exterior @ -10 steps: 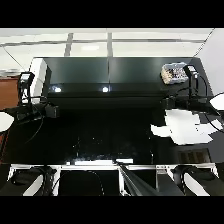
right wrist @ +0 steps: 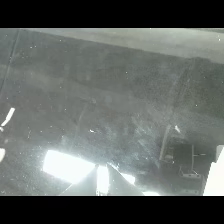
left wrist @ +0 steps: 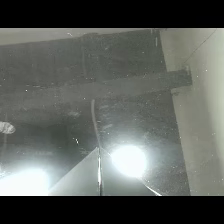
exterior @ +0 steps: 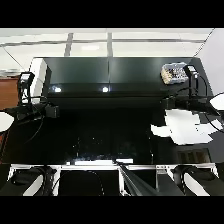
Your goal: Fold the box and place the chain.
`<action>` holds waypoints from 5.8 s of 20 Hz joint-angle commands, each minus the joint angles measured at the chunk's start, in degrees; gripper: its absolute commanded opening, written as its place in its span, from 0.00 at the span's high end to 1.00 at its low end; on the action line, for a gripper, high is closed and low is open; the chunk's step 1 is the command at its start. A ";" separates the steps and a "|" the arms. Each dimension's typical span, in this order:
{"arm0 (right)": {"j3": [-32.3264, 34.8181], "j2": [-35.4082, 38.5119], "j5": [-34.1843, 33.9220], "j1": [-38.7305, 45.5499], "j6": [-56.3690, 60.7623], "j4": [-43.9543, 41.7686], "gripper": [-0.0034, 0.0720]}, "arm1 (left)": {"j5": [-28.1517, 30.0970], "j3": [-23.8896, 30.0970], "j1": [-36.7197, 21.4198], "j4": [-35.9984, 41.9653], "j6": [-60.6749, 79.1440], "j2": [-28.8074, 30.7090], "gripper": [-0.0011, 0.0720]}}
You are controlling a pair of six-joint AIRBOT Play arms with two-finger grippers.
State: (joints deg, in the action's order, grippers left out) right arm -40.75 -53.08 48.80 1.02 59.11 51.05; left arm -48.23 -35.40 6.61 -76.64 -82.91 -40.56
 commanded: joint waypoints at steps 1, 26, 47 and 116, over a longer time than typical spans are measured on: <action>0.00 0.02 0.00 -0.07 0.00 0.00 0.88 | 0.02 0.02 0.02 -0.02 0.02 0.04 0.95; -29.70 -35.06 26.53 50.12 -6.47 22.99 0.00 | 10.97 0.02 0.50 8.37 -0.20 -3.61 0.02; -1.55 8.15 17.77 21.18 1.88 -2.05 0.94 | 8.50 0.02 0.55 14.21 0.42 -5.55 0.02; 9.53 -5.33 3.67 -27.69 -47.32 3.80 0.04 | -1.75 -17.18 21.68 33.66 84.46 -45.42 0.95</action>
State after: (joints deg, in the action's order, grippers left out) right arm -32.58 -58.13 52.05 -26.61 20.08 60.18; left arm -50.09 -52.60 28.34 -42.96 1.52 -85.93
